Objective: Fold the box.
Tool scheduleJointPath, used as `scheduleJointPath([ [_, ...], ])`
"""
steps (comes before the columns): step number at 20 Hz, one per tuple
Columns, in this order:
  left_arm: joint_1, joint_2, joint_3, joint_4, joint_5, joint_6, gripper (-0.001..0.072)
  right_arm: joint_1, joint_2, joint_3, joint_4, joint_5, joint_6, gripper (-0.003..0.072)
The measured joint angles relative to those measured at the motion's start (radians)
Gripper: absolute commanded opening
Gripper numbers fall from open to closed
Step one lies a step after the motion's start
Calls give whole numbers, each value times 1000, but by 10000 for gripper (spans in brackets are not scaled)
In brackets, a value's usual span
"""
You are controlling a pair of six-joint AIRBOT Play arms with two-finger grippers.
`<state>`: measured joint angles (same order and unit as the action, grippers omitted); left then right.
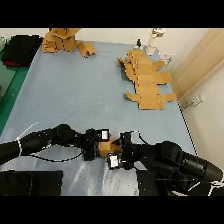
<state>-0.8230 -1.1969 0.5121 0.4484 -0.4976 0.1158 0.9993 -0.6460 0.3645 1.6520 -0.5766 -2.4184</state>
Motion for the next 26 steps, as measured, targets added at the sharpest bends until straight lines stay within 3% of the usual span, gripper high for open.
scheduleJointPath([
  [5,0,0,0,0,0,0,466,35,-15,0,-90,2,69,455],
  [10,0,0,0,0,2,-1,466,101,-25,0,-300,14,248,427],
  [12,0,0,0,-1,2,-2,466,131,-26,0,-373,13,322,353],
  [14,0,0,0,0,2,-1,466,158,-26,0,-421,8,374,339],
  [18,0,0,0,0,-1,0,466,198,-26,0,-469,-8,430,327],
  [19,0,0,0,0,-1,0,466,204,-25,0,-475,-11,436,268],
  [23,0,0,0,0,-1,0,466,217,-8,3,-489,-32,451,253],
  [26,0,0,0,0,-1,0,466,222,17,5,-498,-53,455,177],
])
